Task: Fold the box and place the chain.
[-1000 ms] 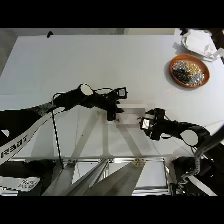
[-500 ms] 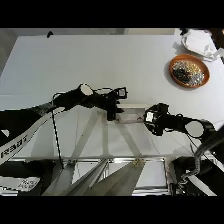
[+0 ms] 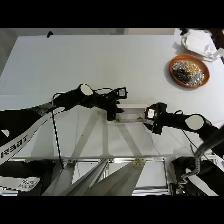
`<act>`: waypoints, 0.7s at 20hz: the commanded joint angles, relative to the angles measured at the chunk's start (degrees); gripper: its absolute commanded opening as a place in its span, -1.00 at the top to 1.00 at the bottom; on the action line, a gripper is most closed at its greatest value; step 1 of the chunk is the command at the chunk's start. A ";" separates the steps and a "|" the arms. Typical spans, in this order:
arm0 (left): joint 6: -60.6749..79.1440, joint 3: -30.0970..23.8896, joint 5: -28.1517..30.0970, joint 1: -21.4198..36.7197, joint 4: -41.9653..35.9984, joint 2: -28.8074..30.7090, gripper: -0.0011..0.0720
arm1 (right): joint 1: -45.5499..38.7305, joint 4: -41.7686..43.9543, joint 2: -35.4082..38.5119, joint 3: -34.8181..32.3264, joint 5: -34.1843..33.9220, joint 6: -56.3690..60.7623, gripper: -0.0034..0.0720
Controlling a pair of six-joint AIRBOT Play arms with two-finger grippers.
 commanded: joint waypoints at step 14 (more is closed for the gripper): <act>0.00 0.07 0.00 -0.04 0.02 -0.02 0.94 | -4.74 9.05 -12.15 4.94 6.71 -13.60 -0.91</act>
